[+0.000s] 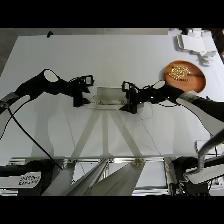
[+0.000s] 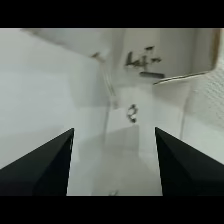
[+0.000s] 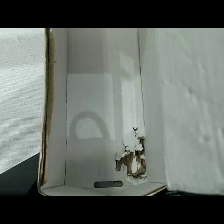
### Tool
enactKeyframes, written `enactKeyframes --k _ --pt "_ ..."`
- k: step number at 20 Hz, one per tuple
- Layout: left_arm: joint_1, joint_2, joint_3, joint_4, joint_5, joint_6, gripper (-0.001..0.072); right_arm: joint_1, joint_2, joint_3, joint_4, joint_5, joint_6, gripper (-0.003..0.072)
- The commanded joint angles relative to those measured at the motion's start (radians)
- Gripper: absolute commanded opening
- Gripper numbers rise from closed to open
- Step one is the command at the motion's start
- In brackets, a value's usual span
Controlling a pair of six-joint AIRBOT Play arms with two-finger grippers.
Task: Fold the box and place the chain.
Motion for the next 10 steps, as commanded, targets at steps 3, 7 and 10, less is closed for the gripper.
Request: enactKeyframes --k 3,7,10 --pt "-0.001 -0.042 0.000 -0.106 -0.090 0.138 0.0554 0.000 0.001 0.000 0.001 0.000 0.000 0.0457" --pt "-0.001 -0.045 0.000 -0.181 -0.127 0.139 0.0385 0.000 0.001 0.000 0.001 0.000 0.000 0.0457" --pt "-0.001 -0.049 0.000 -0.187 -0.122 0.139 0.0321 0.000 0.001 0.000 0.001 0.000 0.000 0.0457"
